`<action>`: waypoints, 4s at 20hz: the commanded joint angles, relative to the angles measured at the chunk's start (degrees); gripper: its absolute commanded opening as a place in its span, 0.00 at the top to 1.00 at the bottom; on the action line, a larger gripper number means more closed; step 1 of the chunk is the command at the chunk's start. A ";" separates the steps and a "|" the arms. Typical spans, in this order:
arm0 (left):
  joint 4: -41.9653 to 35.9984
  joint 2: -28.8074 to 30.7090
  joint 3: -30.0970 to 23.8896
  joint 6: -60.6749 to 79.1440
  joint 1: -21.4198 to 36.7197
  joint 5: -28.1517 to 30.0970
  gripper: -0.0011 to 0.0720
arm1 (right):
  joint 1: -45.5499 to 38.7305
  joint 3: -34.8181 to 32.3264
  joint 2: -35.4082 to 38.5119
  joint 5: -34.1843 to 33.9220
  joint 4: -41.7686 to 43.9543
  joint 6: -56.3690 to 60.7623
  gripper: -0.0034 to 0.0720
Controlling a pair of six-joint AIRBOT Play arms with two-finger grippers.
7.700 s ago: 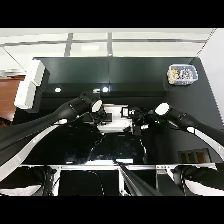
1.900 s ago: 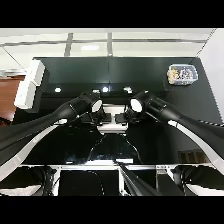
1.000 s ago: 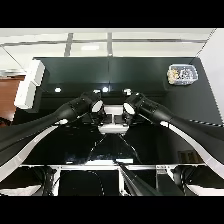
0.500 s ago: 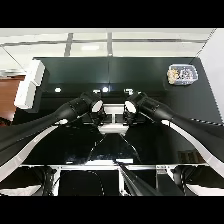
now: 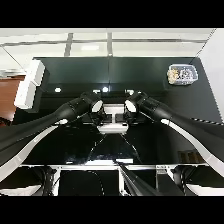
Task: Fold the box and place the chain.
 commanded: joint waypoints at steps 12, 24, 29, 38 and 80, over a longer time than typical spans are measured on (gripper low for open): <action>-0.04 0.00 0.00 0.00 0.04 0.33 0.95 | -6.80 2.67 21.55 1.73 -45.72 -12.48 0.60; -0.07 0.00 0.00 -0.02 0.02 0.15 0.95 | -50.16 35.45 -16.59 -10.86 -10.08 -11.39 0.06; -0.09 0.00 0.00 0.00 0.02 0.11 0.95 | -53.53 49.86 -29.38 1.64 -9.86 -13.07 0.09; -0.07 0.00 0.00 -0.02 0.02 0.11 0.95 | -54.38 50.05 -32.11 -4.66 -8.98 -16.22 0.18; -0.09 0.00 0.00 -0.02 0.02 0.35 0.95 | -39.08 40.68 26.29 23.17 42.93 -53.18 0.93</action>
